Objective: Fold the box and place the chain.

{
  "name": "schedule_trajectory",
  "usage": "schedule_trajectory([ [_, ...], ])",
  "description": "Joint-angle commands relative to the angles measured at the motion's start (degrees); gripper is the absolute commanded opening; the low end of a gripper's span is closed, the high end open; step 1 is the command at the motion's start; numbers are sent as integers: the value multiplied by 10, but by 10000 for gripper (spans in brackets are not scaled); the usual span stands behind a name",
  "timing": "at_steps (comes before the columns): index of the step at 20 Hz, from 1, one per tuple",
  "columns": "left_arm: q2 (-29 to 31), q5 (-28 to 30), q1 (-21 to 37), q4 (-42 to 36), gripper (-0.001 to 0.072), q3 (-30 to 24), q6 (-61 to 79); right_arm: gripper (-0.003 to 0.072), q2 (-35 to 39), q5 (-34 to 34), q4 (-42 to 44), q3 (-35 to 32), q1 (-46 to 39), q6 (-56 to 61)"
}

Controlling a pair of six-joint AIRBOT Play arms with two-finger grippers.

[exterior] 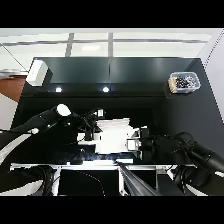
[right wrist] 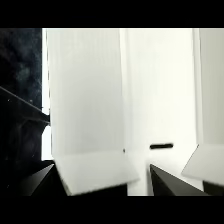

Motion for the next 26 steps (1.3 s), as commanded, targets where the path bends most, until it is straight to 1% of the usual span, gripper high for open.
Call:
schedule_trajectory([
  [1, 0, 0, 0, 0, 26, 0, 0, 689, -8, 73, 0, -1, 29, 43],
  [3, 0, 0, 0, 0, 26, 0, 0, 689, -7, 82, 0, 2, 29, 62],
  [5, 0, 0, 0, 0, 26, 0, 0, 689, -1, 80, -5, 14, 28, 115],
  [7, 0, 1, 0, 0, 25, 1, 0, 689, 12, 74, -39, 32, 23, 183],
  [8, 0, 4, 0, 0, 24, 1, 0, 689, 20, 67, -58, 41, 15, 203],
  [10, 2, 16, -1, 0, 24, 1, 0, 689, 25, 50, -66, 52, -7, 224],
  [15, 4, 31, -3, 0, 24, 1, 7, 690, 25, 46, -34, 54, -23, 224],
  [17, 4, 36, -9, 0, 24, 1, 7, 690, 19, 52, -13, 54, -23, 223],
  [20, 4, 40, -15, 0, 24, 2, 8, 690, 14, 68, -13, 54, -30, 219],
  [24, 4, 41, -16, 0, 24, 2, 7, 689, 10, 71, 5, 54, -51, 184],
  [26, 5, 41, -16, 0, 24, 2, 7, 689, -1, 57, 23, 55, -51, 157],
])
